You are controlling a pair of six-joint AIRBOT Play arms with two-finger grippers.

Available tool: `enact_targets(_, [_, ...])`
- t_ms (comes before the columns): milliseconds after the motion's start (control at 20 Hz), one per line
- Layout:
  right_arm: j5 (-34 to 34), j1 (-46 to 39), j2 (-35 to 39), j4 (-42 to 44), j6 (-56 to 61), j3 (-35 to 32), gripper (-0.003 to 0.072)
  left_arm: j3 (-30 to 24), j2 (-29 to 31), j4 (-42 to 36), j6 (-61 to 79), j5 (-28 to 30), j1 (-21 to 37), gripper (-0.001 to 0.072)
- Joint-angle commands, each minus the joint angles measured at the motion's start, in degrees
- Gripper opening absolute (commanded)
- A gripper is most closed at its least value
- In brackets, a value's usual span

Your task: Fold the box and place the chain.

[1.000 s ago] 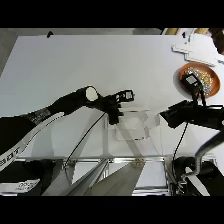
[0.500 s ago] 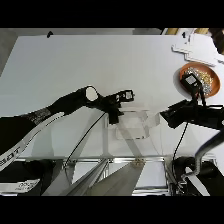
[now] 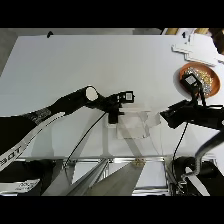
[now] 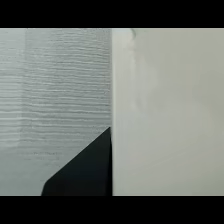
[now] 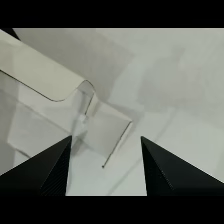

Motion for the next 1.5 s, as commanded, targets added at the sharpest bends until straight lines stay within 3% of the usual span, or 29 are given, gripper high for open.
enact_targets(0, [0.07,0.07,0.04,0.00,-0.17,0.00,0.0476,0.07,0.13,0.09,0.61,0.04,-0.04,0.0001])
enact_targets(400, [5.03,0.09,0.04,0.98,-9.42,0.00,0.0468,0.07,0.11,0.00,0.55,-0.20,-0.02,0.0010])
enact_targets(600, [6.45,0.09,0.04,5.42,-17.66,-1.33,0.0333,0.07,0.13,0.00,0.55,-0.20,-0.02,0.0010])
enact_targets(700, [7.06,0.24,0.04,7.15,-22.53,-3.45,0.0129,0.07,0.11,0.00,0.57,-0.22,-0.02,0.0010])
enact_targets(800, [5.86,2.54,0.04,8.31,-26.71,-6.12,0.0016,0.07,0.13,0.00,0.57,-0.22,-0.02,0.0010])
enact_targets(1050, [4.42,14.45,0.04,4.70,-31.71,-12.63,0.0016,0.07,0.13,0.00,0.55,-0.22,-0.02,0.0010])
enact_targets(1100, [3.58,16.70,0.04,3.08,-32.06,-12.98,0.0048,0.07,0.13,0.00,0.57,-0.20,-0.02,0.0010])
enact_targets(1400, [-6.14,24.96,3.23,-4.13,-34.67,-13.94,0.0624,0.07,0.11,-0.02,0.57,-0.26,-0.04,0.0010])
enact_targets(1450, [-9.66,27.08,4.98,-5.81,-34.67,-15.04,0.0691,0.07,0.13,0.00,0.57,-0.22,-0.02,0.0010])
